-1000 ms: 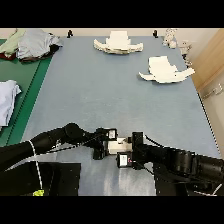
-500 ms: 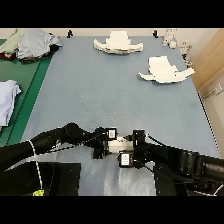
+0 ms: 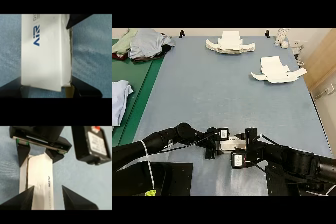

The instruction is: Fold the box.

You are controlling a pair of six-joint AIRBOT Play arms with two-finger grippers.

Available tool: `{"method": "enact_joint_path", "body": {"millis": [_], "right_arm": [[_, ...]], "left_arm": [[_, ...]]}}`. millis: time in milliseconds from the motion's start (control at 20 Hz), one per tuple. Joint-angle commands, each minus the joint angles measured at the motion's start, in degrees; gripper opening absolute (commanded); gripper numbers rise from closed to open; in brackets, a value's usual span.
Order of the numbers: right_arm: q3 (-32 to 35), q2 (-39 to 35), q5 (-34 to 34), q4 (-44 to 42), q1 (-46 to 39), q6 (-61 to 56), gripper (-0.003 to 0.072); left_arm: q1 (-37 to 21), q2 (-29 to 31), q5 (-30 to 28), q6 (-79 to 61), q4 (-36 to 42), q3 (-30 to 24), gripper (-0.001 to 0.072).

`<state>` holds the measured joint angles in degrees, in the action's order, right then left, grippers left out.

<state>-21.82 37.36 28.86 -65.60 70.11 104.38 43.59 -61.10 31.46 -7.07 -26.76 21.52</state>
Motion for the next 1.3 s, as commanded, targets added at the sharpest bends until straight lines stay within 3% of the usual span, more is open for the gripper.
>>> {"method": "enact_joint_path", "body": {"millis": [0,150,200,250,500,600,900,1000,1250], "right_arm": [[-0.42,-0.04,-0.37,0.94,-0.02,0.00,0.0502],[-0.33,0.20,-0.33,0.87,-0.04,-0.02,0.0501],[-0.31,0.61,-0.17,0.68,-0.04,-0.02,0.0432],[-0.31,1.22,-0.02,0.17,-0.04,-0.07,0.0290],[-0.31,3.78,-0.13,-5.27,0.00,-0.02,0.0257],[-0.31,4.00,-0.13,-5.84,0.00,0.00,0.0162],[-0.31,4.04,0.02,-9.73,0.02,0.72,0.0165],[-0.31,4.02,0.09,-11.26,0.02,0.76,0.0359],[-0.35,2.45,0.15,-11.37,0.00,0.72,0.0366]], "left_arm": [[0.00,0.04,0.04,0.02,0.00,0.02,0.0523],[0.00,0.04,0.04,0.02,0.00,0.02,0.0523],[0.00,0.04,0.04,0.02,0.00,0.02,0.0523],[0.00,0.04,0.04,0.02,0.00,0.02,0.0523],[0.00,0.04,0.04,0.02,0.00,0.02,0.0523],[0.00,0.04,0.04,0.02,-0.02,0.02,0.0523],[0.00,0.04,0.04,0.02,0.00,0.02,0.0523],[0.00,0.04,0.04,0.02,0.00,0.02,0.0523],[0.00,0.04,0.04,0.02,0.00,0.02,0.0523]]}}
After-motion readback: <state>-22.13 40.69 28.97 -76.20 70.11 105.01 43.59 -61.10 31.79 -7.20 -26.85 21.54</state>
